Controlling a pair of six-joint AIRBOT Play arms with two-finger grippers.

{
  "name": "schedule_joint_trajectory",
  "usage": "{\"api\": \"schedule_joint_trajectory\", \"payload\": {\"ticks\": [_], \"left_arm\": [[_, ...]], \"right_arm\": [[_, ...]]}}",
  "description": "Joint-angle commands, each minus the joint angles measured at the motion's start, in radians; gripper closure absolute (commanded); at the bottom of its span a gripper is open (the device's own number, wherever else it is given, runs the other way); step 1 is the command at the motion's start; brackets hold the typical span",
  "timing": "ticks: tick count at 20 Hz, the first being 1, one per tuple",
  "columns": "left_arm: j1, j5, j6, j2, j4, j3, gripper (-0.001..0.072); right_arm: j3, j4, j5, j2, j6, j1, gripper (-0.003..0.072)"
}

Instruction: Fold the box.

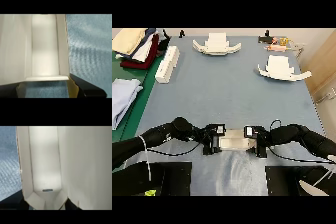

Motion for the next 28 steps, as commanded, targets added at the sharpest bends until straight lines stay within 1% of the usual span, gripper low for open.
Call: {"api": "schedule_joint_trajectory", "payload": {"ticks": [1, 3, 15, 16, 17, 18, 28], "left_arm": [[-0.019, 0.068, -0.06, -0.013, 0.002, 0.001, 0.0018], [-0.023, 0.081, -0.074, -0.014, 0.003, 0.002, 0.0017], [-0.047, 0.06, -0.073, -0.014, 0.018, 0.001, 0.0019], [-0.047, 0.061, -0.076, -0.014, 0.018, 0.002, 0.0039], [-0.047, 0.06, -0.077, -0.014, 0.018, 0.002, 0.0161], [-0.047, 0.059, -0.076, -0.014, 0.018, 0.001, 0.0192], [-0.047, 0.052, -0.076, -0.014, 0.018, 0.002, 0.0192]], "right_arm": [[0.0, 0.001, 0.0, 0.001, 0.001, 0.0, 0.0175], [0.0, 0.001, 0.0, 0.001, 0.001, 0.0, 0.0175], [0.0, 0.001, 0.0, 0.001, 0.001, 0.0, 0.0175], [0.0, 0.001, 0.0, 0.001, 0.001, 0.0, 0.0175], [0.0, 0.001, 0.0, 0.001, 0.001, 0.0, 0.0175], [0.0, 0.001, 0.0, 0.001, 0.001, 0.0, 0.0175], [0.0, 0.001, 0.0, 0.001, 0.001, 0.0, 0.0175]]}}
